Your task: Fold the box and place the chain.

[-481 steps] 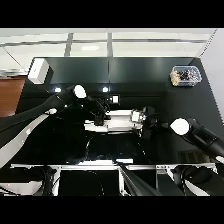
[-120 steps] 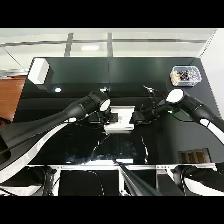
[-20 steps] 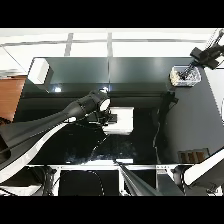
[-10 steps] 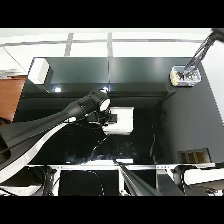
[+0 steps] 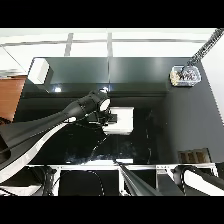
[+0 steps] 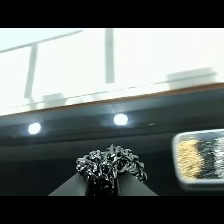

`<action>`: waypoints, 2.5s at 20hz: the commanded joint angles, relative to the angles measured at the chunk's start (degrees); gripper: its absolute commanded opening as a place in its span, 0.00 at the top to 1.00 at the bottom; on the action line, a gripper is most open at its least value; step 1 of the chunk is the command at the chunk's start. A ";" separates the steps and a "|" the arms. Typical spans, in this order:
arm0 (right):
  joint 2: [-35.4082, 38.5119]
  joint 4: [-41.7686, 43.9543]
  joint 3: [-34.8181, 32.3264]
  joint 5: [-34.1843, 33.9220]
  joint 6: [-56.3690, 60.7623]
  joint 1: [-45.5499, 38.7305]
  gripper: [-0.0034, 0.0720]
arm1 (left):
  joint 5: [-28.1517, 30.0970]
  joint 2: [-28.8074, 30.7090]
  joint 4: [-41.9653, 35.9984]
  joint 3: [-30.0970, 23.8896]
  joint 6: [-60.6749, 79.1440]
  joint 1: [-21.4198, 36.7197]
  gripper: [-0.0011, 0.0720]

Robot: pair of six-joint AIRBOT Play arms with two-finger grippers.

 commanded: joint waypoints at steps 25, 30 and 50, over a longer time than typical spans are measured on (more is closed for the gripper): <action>10.16 11.06 -45.64 -7.32 -2.34 35.56 0.93 | 0.74 -0.02 0.02 0.00 0.00 0.00 0.95; 10.08 11.23 -55.45 -12.61 -1.97 36.41 0.93 | 1.14 -0.02 0.02 0.00 0.00 0.00 0.95; 10.47 0.57 -57.96 -5.88 -3.89 22.08 0.42 | 2.14 -0.46 -0.61 0.00 0.13 0.00 0.95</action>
